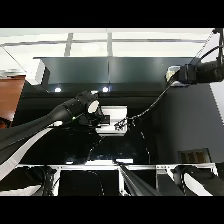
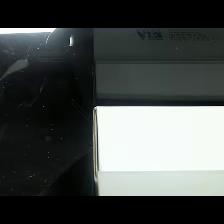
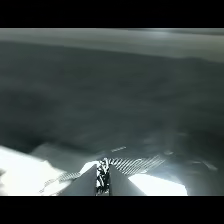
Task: Fold the box and place the chain.
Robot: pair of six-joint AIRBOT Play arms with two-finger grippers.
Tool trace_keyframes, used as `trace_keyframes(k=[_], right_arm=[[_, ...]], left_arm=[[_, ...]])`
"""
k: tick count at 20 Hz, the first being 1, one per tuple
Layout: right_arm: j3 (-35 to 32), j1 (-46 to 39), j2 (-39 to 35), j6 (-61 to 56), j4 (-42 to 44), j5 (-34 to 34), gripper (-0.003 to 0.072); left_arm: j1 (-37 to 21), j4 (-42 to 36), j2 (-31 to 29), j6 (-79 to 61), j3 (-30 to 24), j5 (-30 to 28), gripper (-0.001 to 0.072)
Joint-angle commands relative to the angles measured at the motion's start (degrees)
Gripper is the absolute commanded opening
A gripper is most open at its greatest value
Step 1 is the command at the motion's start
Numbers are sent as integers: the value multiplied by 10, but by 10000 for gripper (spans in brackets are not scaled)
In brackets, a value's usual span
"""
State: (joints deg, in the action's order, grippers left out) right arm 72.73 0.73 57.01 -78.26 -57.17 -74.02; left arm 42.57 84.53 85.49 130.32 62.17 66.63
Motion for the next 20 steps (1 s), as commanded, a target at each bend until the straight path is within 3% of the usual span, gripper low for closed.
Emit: trace_keyframes(k=[1,4,8,16,17,18,19,20], right_arm=[[-2,56,-32,27,105,-52,21],[-23,138,-30,27,112,-11,21],[-82,209,0,40,186,58,21],[-175,259,83,39,193,136,23],[-179,259,90,39,192,136,74],[-180,256,91,39,187,136,322],[-180,244,88,39,182,130,426],[-180,223,82,40,169,116,426]], left_arm=[[-1,0,0,0,1,-1,31],[-1,0,0,0,1,-1,31],[-1,1,0,0,1,-1,31],[0,0,0,0,1,-1,31],[-1,0,0,0,1,-1,31],[-1,0,0,0,1,-1,31],[-1,0,0,0,1,-1,31],[-1,1,0,0,1,-1,31]])
